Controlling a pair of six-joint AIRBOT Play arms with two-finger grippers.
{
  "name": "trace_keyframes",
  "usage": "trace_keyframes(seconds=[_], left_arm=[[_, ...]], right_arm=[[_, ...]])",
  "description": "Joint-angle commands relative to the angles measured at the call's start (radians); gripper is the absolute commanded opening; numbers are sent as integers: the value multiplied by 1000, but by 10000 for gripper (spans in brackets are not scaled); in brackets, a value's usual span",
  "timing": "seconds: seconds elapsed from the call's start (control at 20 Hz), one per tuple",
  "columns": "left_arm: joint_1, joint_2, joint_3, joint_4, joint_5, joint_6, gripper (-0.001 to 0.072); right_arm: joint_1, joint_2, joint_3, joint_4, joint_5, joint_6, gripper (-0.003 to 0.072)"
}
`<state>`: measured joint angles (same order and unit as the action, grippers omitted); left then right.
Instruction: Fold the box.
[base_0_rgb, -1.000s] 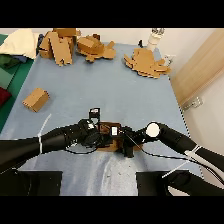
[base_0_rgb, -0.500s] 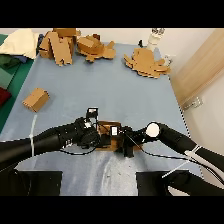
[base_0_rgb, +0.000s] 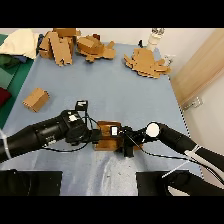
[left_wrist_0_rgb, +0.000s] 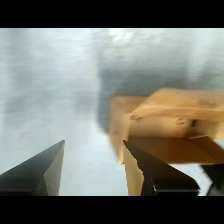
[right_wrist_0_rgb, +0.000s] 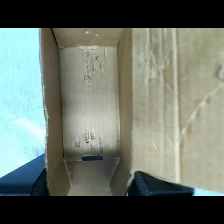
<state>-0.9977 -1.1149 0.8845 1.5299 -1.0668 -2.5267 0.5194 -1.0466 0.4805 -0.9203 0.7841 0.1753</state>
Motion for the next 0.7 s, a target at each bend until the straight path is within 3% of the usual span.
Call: trace_keyframes(seconds=[0.0,0.1,0.15,0.2,0.3,0.4,0.55,0.65], left_arm=[[20,58,0,29,-99,10,462],[20,89,0,39,-99,42,219],[20,103,-1,46,-116,103,56],[21,112,-3,53,-131,195,12],[34,127,-30,43,-127,484,11],[90,153,-91,-97,-46,882,11],[325,154,-205,-452,111,1501,11],[533,108,-238,-671,126,1901,11]], right_arm=[[0,0,0,0,0,0,582],[0,0,0,0,0,0,582],[0,0,0,0,0,0,582],[0,0,0,0,0,0,582],[0,0,0,0,0,0,582],[0,0,0,0,0,0,582],[0,0,0,1,0,0,582],[0,0,0,1,0,0,582]])
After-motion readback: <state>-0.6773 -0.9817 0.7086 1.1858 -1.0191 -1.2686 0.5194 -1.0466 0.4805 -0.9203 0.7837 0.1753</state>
